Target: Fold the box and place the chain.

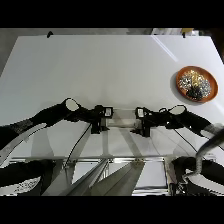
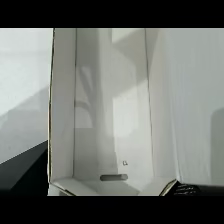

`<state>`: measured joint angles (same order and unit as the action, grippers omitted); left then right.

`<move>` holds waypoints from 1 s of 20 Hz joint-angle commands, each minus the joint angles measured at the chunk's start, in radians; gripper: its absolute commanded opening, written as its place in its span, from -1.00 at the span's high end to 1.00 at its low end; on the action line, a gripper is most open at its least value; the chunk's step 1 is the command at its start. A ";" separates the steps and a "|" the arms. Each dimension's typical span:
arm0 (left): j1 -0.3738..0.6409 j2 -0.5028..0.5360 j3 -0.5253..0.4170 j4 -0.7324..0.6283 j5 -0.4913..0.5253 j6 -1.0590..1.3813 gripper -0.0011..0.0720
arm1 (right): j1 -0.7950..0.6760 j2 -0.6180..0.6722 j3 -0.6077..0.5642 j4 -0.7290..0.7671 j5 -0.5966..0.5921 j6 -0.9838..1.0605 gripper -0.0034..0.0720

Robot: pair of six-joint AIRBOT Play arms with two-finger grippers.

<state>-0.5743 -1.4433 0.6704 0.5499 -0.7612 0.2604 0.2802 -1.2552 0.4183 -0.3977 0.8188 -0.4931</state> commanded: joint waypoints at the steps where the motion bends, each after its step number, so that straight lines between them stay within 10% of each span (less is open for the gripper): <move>1: -0.001 0.000 0.000 0.000 0.006 0.002 0.60 | -0.033 0.049 0.000 -0.076 0.005 0.081 -0.95; 8: -0.001 0.000 0.000 0.000 0.005 0.002 0.60 | -0.140 0.238 0.000 -0.307 0.037 0.299 -0.88; 12: -0.001 0.000 0.000 0.000 0.005 0.002 0.60 | -0.147 0.394 0.000 -0.333 0.055 0.366 0.01; 14: -0.001 0.000 0.000 0.000 0.005 0.002 0.60 | -0.147 0.449 0.000 -0.282 0.132 0.365 0.84; 20: -0.001 0.000 0.000 0.000 0.005 0.002 0.60 | 0.019 0.428 0.000 -0.087 -0.050 0.369 0.86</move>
<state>-0.5743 -1.4433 0.6704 0.5503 -0.7567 0.2623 0.2230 -0.8219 0.4175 -0.5686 0.8974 -0.1352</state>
